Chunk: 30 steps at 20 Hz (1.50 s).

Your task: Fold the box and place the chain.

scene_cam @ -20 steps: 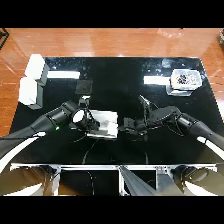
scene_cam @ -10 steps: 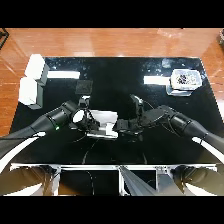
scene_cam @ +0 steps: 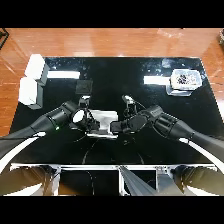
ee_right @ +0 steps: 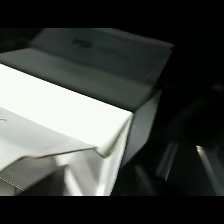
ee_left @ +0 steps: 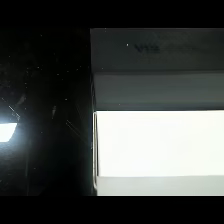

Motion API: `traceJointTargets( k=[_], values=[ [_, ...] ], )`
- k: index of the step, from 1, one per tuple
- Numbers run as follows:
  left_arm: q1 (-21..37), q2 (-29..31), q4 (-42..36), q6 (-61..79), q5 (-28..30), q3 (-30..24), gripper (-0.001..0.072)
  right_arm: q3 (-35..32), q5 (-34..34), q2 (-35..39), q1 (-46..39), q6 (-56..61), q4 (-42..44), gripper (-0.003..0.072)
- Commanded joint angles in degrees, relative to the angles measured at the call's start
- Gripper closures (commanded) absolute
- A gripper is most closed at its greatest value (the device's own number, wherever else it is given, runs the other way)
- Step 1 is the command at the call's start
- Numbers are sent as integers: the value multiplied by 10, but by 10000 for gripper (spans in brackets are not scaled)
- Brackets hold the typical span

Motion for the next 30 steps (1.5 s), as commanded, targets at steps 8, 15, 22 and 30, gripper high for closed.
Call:
traceJointTargets(
  k=[8,15,22,30],
  values=[
    [0,-1,0,1,4,0,691,64,-53,-49,50,137,-152,279],
    [0,-1,0,1,8,0,691,111,-111,-83,56,174,-188,437],
    [0,-1,0,1,12,0,691,156,-139,-124,67,185,-188,446],
    [0,-1,0,1,12,0,691,157,-131,-138,69,187,-195,447]
  ],
)
